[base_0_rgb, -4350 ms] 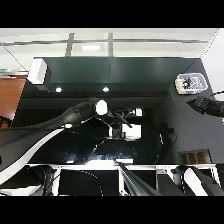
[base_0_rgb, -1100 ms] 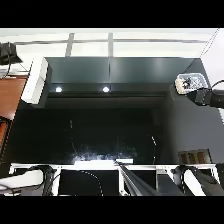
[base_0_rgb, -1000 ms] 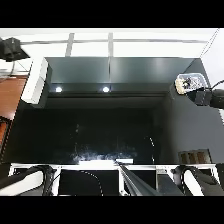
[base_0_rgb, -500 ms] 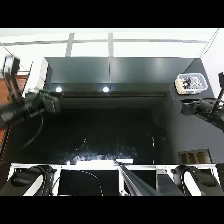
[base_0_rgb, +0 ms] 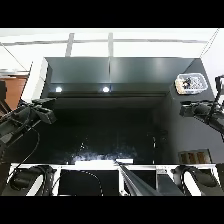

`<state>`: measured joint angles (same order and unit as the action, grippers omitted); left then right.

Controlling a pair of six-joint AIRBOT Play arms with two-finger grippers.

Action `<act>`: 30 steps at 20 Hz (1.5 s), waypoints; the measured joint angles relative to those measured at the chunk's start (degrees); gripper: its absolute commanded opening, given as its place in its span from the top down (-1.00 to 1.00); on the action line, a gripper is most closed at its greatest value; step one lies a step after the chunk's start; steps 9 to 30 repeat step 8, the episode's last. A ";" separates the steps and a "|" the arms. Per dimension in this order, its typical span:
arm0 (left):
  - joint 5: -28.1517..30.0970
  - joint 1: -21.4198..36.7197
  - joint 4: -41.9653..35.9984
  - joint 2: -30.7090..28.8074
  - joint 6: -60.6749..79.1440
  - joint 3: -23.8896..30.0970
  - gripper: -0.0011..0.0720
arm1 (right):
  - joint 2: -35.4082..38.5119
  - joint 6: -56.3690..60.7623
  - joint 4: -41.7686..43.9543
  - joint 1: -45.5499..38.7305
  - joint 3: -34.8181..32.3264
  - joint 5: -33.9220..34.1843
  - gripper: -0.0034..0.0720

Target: Fold the box and place the chain.

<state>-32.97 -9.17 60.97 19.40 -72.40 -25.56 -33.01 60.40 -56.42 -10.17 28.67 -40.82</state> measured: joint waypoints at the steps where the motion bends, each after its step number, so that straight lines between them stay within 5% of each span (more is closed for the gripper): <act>1: 0.11 0.04 0.00 -0.13 0.00 0.11 0.90 | 0.00 0.00 -0.07 0.00 -0.02 0.00 0.90; 30: 0.37 0.04 0.00 -0.48 0.00 0.35 0.91 | 0.00 0.00 -0.11 0.00 -0.07 0.17 0.90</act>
